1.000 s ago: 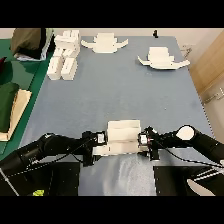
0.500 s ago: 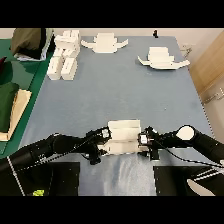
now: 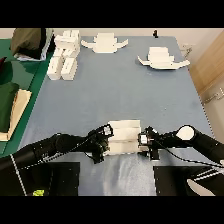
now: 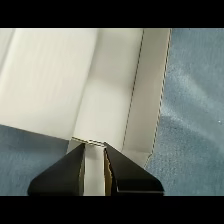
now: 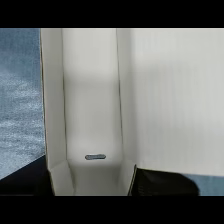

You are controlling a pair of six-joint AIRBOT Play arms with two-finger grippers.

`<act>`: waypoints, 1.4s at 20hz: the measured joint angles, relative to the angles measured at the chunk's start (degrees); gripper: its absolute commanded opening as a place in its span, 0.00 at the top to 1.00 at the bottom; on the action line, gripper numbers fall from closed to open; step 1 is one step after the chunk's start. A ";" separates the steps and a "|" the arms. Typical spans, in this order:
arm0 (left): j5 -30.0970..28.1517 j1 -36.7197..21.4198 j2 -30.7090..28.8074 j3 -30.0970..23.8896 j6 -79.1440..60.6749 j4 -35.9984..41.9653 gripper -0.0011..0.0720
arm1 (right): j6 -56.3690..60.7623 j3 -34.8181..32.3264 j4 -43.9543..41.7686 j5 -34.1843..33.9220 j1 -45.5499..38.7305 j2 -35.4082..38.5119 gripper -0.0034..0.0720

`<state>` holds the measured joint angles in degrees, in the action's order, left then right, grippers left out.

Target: Fold the box.

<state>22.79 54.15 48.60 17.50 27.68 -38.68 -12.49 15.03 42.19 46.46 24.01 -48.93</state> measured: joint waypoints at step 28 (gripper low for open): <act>11.96 -3.78 -11.61 -1.97 1.01 -11.37 0.27 | -0.04 0.00 0.02 0.00 0.02 0.00 0.34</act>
